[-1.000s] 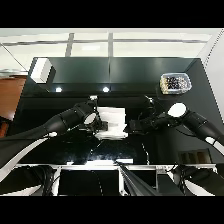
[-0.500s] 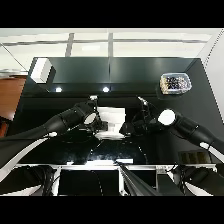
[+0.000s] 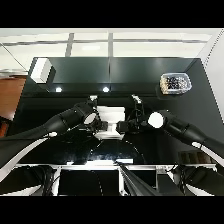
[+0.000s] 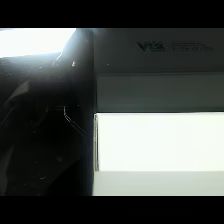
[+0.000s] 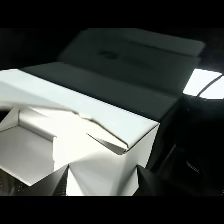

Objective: Fold the box and place the chain.

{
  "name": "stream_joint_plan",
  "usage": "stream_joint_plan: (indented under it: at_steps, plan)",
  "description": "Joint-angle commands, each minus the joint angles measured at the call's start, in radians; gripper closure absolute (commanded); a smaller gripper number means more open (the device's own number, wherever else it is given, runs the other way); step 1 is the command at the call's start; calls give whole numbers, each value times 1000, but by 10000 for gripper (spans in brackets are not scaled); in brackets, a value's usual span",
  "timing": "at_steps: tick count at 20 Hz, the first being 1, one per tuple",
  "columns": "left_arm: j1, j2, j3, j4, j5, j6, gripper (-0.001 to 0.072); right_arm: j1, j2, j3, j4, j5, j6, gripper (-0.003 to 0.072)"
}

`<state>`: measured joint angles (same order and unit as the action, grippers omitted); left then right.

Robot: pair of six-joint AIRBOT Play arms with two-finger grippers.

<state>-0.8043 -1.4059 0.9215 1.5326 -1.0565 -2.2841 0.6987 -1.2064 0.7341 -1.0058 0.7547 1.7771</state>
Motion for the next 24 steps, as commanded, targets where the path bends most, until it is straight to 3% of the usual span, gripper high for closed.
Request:
stream_joint_plan:
  at_steps: [1, 5, 9, 10, 17, 18, 20, 21, 24]
  plan:
    - [0, 0, 0, 0, 4, 3, 678, 37, -33, 56, -145, 56, 157, 209]
    - [0, 0, 0, 0, 0, 3, 678, 88, -48, 113, -315, 122, 303, 209]
    - [0, 0, 0, 0, 0, 4, 678, 101, -77, 152, -346, 200, 341, 214]
    - [0, 0, 0, 0, 0, 4, 678, 101, -88, 162, -352, 216, 341, 310]
    - [0, 0, 0, 0, 0, 4, 678, 101, -137, 203, -358, 257, 367, 327]
    - [0, 0, 0, 0, 0, 4, 678, 104, -138, 203, -359, 260, 366, 384]
    - [0, 0, 0, 0, 0, 4, 678, 111, -140, 203, -360, 254, 367, 387]
    - [0, 0, 0, 0, 0, 4, 678, 117, -140, 203, -365, 254, 367, 444]
    - [0, 0, 0, 0, 0, 4, 678, 130, -142, 203, -398, 257, 399, 444]
